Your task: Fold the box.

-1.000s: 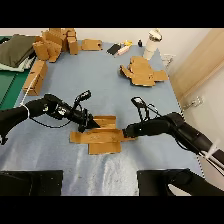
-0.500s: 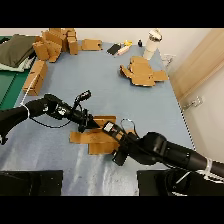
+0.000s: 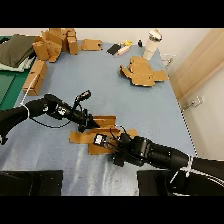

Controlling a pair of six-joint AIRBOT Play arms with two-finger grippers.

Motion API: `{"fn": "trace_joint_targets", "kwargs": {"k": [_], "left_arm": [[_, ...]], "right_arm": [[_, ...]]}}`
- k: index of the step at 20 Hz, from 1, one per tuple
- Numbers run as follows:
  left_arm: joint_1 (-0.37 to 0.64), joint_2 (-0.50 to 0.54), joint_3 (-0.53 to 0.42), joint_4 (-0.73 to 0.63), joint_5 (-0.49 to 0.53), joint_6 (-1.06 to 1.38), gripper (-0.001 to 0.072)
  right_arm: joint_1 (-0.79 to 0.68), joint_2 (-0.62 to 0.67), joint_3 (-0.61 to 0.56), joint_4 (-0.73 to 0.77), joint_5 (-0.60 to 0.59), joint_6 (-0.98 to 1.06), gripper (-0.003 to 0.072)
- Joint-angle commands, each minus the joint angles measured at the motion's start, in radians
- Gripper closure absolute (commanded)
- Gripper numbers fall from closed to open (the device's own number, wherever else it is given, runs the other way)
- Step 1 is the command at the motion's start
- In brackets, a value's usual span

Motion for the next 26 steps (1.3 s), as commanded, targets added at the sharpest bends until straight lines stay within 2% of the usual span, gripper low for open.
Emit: {"fn": "trace_joint_targets", "kwargs": {"k": [1, 7, 13, 17, 18, 20, 23, 26], "left_arm": [[0.0, 0.001, 0.0, 0.0, 0.0, 0.0, 0.0698], [0.0, 0.001, 0.0, 0.0, 0.0, 0.0, 0.0698], [0.0, 0.001, 0.0, 0.0, 0.0, 0.0, 0.0698], [0.0, 0.001, 0.0, 0.0, 0.0, 0.0, 0.0698], [0.0, 0.001, 0.0, 0.0, 0.0, 0.0, 0.0698], [0.0, 0.001, 0.0, 0.0, 0.0, 0.0, 0.0698], [0.0, 0.001, 0.0, 0.0, 0.0, 0.0, 0.0698], [0.0, 0.001, 0.0, 0.0, 0.0, 0.0, 0.0698]], "right_arm": [[0.002, -0.01, 0.005, -0.072, 0.012, 0.008, 0.0182], [0.002, 0.037, 0.068, -0.099, -0.011, 0.062, 0.0182], [0.0, -0.021, 0.068, -0.1, 0.023, 0.099, 0.0181], [0.0, -0.021, 0.071, -0.136, 0.108, 0.1, 0.0173], [-0.001, -0.021, 0.071, -0.146, 0.107, 0.1, -0.003], [-0.01, -0.017, 0.071, -0.171, 0.104, 0.101, -0.003], [-0.026, 0.018, 0.066, -0.17, 0.04, 0.099, -0.003], [-0.056, 0.081, 0.005, -0.182, 0.095, 0.099, -0.003]]}}
